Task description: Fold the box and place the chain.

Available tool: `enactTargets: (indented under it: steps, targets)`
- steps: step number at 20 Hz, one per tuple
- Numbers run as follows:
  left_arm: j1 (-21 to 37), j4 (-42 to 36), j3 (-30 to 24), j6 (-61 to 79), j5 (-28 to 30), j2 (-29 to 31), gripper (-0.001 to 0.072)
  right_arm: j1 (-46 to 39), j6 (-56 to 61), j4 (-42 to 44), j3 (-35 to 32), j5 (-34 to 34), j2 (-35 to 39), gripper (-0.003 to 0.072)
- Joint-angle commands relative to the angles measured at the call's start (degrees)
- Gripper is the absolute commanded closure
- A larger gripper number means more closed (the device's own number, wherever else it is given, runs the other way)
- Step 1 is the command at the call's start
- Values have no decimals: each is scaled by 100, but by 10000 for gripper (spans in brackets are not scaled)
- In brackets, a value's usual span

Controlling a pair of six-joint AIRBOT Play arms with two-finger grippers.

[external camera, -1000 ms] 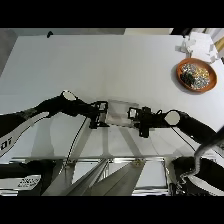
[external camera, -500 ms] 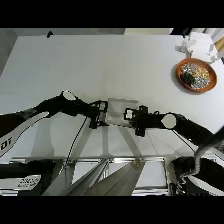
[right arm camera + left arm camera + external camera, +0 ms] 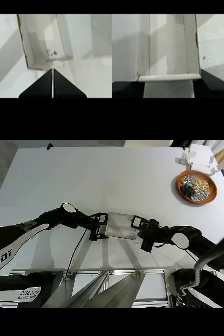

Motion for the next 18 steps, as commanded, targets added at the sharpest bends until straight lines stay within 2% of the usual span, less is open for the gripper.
enactTargets:
  steps: [1,3,5,12,18]
  targets:
    - [4,-7,2,-4,9,-2,454,-442,3318,-1272,0,1075,575,668]
    - [4,-7,2,-4,7,-2,454,-990,4041,-1384,0,1471,710,668]
    - [4,-7,2,-4,9,-2,454,-1432,4256,-1231,-15,1543,739,668]
    - [4,-7,2,-4,9,-2,454,-1858,4260,22,-697,525,734,668]
    - [4,-7,2,-4,9,-2,437,-1856,3480,1764,-1167,-243,367,668]
